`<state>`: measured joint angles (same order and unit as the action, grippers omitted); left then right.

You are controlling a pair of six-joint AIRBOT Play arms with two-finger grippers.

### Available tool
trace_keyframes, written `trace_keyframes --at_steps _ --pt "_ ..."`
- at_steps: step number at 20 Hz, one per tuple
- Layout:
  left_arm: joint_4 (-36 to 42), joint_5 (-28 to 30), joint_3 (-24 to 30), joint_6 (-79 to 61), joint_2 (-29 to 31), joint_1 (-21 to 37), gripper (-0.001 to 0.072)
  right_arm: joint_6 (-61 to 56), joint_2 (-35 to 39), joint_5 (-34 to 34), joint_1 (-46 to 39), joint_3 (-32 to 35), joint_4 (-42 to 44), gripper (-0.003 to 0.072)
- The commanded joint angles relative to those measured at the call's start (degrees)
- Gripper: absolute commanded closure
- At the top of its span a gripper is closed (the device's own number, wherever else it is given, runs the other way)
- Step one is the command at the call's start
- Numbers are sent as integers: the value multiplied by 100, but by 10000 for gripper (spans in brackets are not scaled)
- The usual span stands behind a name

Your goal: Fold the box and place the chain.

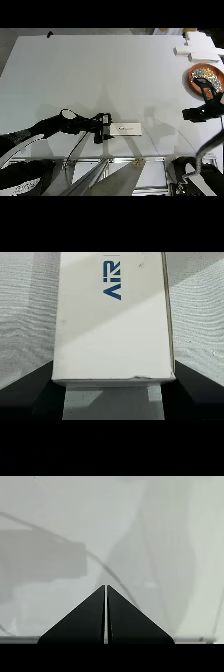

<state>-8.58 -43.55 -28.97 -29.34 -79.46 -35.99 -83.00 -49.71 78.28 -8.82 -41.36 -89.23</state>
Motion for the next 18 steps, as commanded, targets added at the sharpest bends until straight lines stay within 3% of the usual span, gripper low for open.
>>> trace_keyframes --at_steps 1,6,9,12,14,18 --pt "0 4 -4 2 2 4 437 -249 7 295 -586 -7 -13 668" --pt "17 -83 -7 4 352 7 439 -249 7 295 -584 -7 -11 668" --pt "11 142 -7 354 1228 87 441 -249 7 297 -584 -7 -11 668" --pt "-195 940 -4 1443 2205 522 438 -249 7 297 -584 -7 -11 668" --pt "-874 1375 -4 2627 2833 1106 436 -249 7 297 -584 -7 -11 668" --pt "-3126 1414 -4 5451 3652 2675 436 -249 7 297 -584 -7 -11 668"
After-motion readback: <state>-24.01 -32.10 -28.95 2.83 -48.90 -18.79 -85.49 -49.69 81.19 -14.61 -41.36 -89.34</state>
